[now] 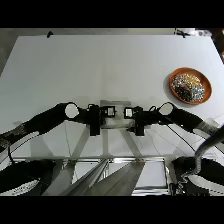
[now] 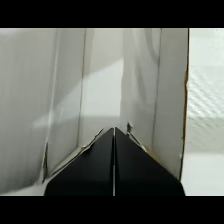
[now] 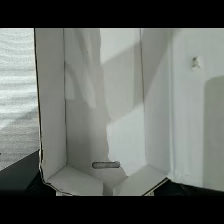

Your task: Fold the box and place the chain.

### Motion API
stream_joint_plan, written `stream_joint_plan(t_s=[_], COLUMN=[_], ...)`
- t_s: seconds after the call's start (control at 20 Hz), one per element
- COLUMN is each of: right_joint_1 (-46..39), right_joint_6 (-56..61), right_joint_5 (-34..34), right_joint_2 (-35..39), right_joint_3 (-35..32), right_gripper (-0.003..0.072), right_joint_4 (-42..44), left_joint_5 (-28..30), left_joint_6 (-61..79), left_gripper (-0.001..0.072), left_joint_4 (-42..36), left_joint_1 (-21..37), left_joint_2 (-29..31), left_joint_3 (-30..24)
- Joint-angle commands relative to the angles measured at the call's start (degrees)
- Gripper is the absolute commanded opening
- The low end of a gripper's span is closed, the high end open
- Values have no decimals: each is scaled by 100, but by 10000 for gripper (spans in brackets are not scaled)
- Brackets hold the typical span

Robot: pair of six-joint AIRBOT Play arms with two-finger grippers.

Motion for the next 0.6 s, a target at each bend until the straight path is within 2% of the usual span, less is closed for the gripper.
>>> stream_joint_plan(t_s=[0.0,0.3,0.4,0.55], right_joint_1=[7,7,7,7], right_joint_6=[7,7,7,7], right_joint_5=[0,0,0,0], right_joint_2=[4,4,4,4], right_joint_3=[-2,-2,-2,-2], right_gripper=[403,403,403,403], right_joint_4=[4,4,4,4], left_joint_5=[-444,-625,-848,-1244], left_joint_6=[-1419,-2839,-3759,-4951], left_gripper=[5,5,5,5], left_joint_4=[391,605,1126,1899], left_joint_1=[127,688,1060,1703], left_joint_2=[356,1690,2037,2253], left_joint_3=[0,0,-2,-20])
